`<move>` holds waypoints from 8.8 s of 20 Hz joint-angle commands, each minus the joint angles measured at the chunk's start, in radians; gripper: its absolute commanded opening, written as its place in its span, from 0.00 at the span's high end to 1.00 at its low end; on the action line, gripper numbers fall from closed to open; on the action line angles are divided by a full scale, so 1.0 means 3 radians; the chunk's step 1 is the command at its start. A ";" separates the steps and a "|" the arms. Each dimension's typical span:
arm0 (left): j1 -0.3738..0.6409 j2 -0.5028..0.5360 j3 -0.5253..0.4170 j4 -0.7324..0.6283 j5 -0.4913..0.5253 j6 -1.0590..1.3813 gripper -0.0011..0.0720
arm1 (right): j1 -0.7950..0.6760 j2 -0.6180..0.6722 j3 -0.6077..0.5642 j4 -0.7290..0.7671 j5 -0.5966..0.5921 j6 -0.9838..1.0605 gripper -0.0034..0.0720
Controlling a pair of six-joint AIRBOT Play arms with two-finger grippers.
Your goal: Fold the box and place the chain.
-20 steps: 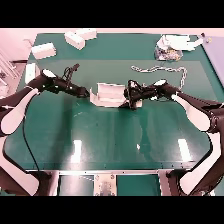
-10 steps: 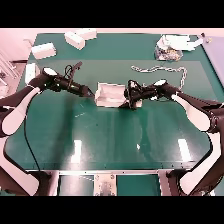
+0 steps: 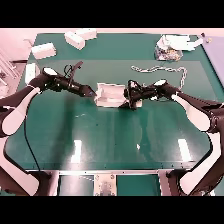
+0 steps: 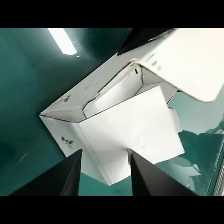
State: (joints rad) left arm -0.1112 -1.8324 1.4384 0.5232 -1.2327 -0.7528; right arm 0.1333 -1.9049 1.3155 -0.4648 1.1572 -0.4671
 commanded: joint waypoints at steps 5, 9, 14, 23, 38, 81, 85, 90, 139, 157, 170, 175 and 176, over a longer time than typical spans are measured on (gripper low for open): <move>-0.0095 0.0001 0.0004 0.0000 -0.0015 0.0006 0.51 | 0.0000 0.0003 0.0001 0.0001 0.0000 0.0000 0.19; -0.0106 -0.0001 0.0004 -0.0025 0.0004 -0.0032 0.51 | 0.0000 0.0003 0.0001 0.0001 0.0000 0.0000 0.19; -0.0104 -0.0001 0.0004 -0.0019 0.0102 -0.0092 0.51 | 0.0000 0.0003 0.0001 0.0001 0.0000 0.0000 0.19; -0.0106 -0.0001 0.0004 -0.0013 0.0214 -0.0286 0.50 | 0.0000 0.0003 0.0001 0.0000 0.0000 0.0000 0.19; -0.0318 0.0001 0.0005 0.0366 0.0412 -0.1250 0.50 | 0.0000 0.0003 0.0001 0.0001 0.0000 0.0000 0.19; -0.1057 0.0019 0.0533 0.2508 0.0538 -0.3134 0.96 | 0.0000 0.0003 0.0001 0.0000 0.0000 0.0000 0.19; -0.1057 0.0024 0.0612 0.2505 0.0460 -0.3068 0.42 | 0.0000 0.0003 0.0001 0.0000 0.0000 0.0000 0.19; -0.1050 0.0024 0.0659 0.2421 0.0370 -0.2925 0.41 | 0.0000 0.0003 0.0001 0.0001 0.0000 0.0000 0.19; 0.0103 -0.0373 -0.0140 -0.0596 0.0003 0.4420 0.00 | 0.0000 0.0003 0.0001 0.0000 0.0000 0.0000 0.19; -0.0070 -0.0487 -0.0141 -0.0482 -0.0003 0.4075 0.00 | 0.0000 0.0003 0.0001 0.0000 0.0000 0.0000 0.19; -0.0070 -0.0490 -0.0140 -0.0399 0.0160 0.3577 0.00 | 0.0000 0.0003 0.0001 0.0000 0.0000 0.0000 0.19; -0.0070 -0.0497 -0.0141 -0.0459 0.0159 0.3613 0.01 | 0.0000 0.0003 0.0001 0.0000 0.0000 0.0000 0.19; -0.0070 -0.0507 -0.0141 -0.0492 0.0093 0.3694 0.01 | 0.0000 0.0003 0.0001 0.0001 0.0000 0.0000 0.19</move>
State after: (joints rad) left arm -0.1322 -1.9808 1.3956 0.3931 -1.1904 0.3336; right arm 0.1326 -1.9049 1.3155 -0.4637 1.1549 -0.4664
